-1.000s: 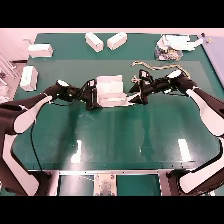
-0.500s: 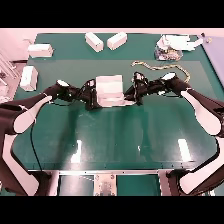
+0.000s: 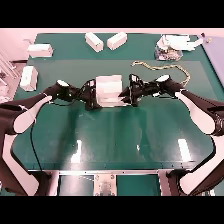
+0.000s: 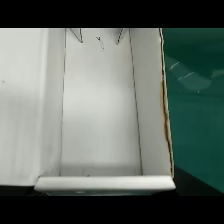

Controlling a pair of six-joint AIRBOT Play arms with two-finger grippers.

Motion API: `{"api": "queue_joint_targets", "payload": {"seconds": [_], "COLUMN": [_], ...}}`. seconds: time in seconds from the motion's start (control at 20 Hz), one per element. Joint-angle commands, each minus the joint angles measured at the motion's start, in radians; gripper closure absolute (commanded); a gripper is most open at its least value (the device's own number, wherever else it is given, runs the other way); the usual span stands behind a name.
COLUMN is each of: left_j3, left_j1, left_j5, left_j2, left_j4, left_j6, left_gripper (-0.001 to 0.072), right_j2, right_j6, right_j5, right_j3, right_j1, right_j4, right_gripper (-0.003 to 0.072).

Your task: Fold the box and place the chain.

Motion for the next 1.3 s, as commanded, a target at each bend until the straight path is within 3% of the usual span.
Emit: {"api": "queue_joint_targets", "payload": {"seconds": [0.0,0.05,0.15,0.25,0.5,0.55,0.65,0.7,0.8,0.9,1.0,1.05,1.1,1.25], "left_j3": [0.000,0.000,0.000,0.000,0.000,0.000,0.000,0.000,0.000,0.000,0.000,0.000,0.000,0.000], "left_j1": [0.000,0.000,0.000,0.000,0.000,0.000,0.000,0.000,0.000,0.000,0.000,0.000,0.000,0.000], "left_j5": [0.000,0.000,0.000,0.000,0.000,0.000,0.000,0.000,0.000,0.000,0.000,0.000,0.000,0.000], "left_j2": [0.000,0.000,0.000,0.000,0.000,0.000,0.000,0.000,0.000,0.000,0.000,0.000,0.000,0.000], "left_j4": [-0.002,-0.002,-0.002,-0.002,-0.002,-0.002,-0.002,-0.002,-0.002,-0.002,-0.002,-0.002,-0.002,-0.002], "left_j6": [-0.004,-0.004,-0.004,-0.004,-0.004,-0.004,-0.004,-0.004,-0.004,-0.004,-0.004,-0.004,-0.004,-0.004], "left_gripper": [0.0331,0.0331,0.0331,0.0331,0.0331,0.0331,0.0331,0.0331,0.0331,0.0331,0.0331,0.0331,0.0331,0.0331], "right_j2": [-0.011,-0.011,-0.010,-0.010,-0.010,-0.010,-0.010,-0.009,-0.008,0.002,0.021,0.035,0.045,0.071], "right_j6": [-0.014,-0.026,-0.026,-0.035,-0.035,-0.037,-0.071,-0.072,-0.065,-0.023,-0.020,-0.019,-0.020,-0.019], "right_j5": [-0.003,-0.002,0.013,0.078,0.076,0.075,0.065,0.050,0.053,0.087,0.131,0.137,0.137,0.138], "right_j3": [0.000,0.000,0.000,0.000,0.000,0.000,0.000,0.001,0.011,0.031,0.040,0.040,0.040,0.040], "right_j1": [0.004,0.004,0.004,0.000,0.000,0.000,0.000,-0.005,-0.026,-0.046,-0.060,-0.065,-0.070,-0.094], "right_j4": [0.000,0.000,0.009,0.026,0.011,0.005,-0.005,-0.005,-0.004,-0.002,-0.002,-0.006,-0.017,-0.032], "right_gripper": [0.0249,0.0248,0.0067,0.0068,0.0066,0.0016,0.0017,0.0042,0.0258,0.0269,0.0453,0.0587,0.0636,0.0672]}}
